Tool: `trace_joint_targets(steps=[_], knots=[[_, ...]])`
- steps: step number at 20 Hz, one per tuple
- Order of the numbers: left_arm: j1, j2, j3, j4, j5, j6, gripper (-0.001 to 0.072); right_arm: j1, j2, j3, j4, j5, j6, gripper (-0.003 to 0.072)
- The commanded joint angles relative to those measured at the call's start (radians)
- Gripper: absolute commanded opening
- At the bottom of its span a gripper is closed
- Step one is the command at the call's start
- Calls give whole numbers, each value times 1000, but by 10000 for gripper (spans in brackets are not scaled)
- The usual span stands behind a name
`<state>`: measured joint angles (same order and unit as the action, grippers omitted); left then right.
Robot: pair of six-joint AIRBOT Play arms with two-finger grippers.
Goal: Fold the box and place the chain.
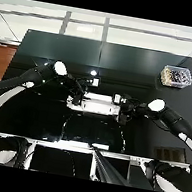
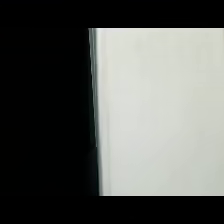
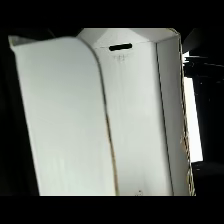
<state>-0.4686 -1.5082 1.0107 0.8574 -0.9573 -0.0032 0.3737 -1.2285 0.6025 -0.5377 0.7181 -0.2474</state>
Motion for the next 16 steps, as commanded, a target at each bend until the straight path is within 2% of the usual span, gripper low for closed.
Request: trace_joint_targets(steps=[1, 16], knots=[[1, 0, 0, -3, 6, -2, 27, 2, -27, -6, 6, 3, -40, 706], [1, 0, 0, -6, 6, -4, 27, 7, -81, -3, 58, -16, -59, 706]])
